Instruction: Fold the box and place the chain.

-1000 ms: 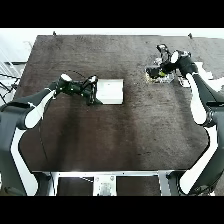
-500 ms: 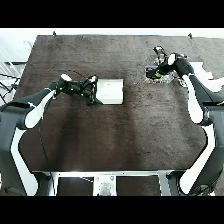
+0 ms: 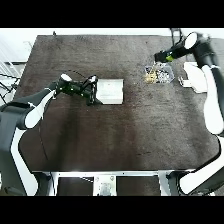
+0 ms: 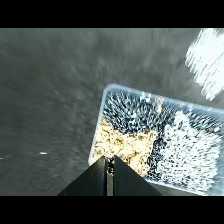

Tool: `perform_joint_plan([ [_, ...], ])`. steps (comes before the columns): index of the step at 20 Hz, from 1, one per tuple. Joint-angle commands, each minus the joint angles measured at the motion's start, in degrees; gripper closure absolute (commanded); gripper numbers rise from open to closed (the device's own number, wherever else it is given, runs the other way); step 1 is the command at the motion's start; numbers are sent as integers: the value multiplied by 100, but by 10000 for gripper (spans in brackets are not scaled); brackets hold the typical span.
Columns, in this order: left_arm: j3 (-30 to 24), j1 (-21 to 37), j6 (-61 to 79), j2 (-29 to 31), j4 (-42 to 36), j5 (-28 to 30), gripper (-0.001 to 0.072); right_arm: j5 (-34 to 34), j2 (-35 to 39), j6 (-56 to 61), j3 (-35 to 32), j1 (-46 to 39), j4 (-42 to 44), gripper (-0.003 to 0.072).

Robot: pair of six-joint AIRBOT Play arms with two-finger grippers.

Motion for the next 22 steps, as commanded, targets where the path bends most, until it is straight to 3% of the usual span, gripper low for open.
perform_joint_plan([
  [1,2,2,2,4,0,4,219,190,903,-13,4,155,2,674],
  [5,2,2,2,4,2,4,219,190,1915,-109,4,531,-44,674],
  [9,2,2,0,4,0,4,219,184,2476,-162,4,914,-195,674],
  [17,2,2,0,4,0,4,219,673,2680,-162,-11,1797,-195,674],
  [22,2,0,0,4,0,4,219,680,2675,-162,-437,2249,-190,674],
])
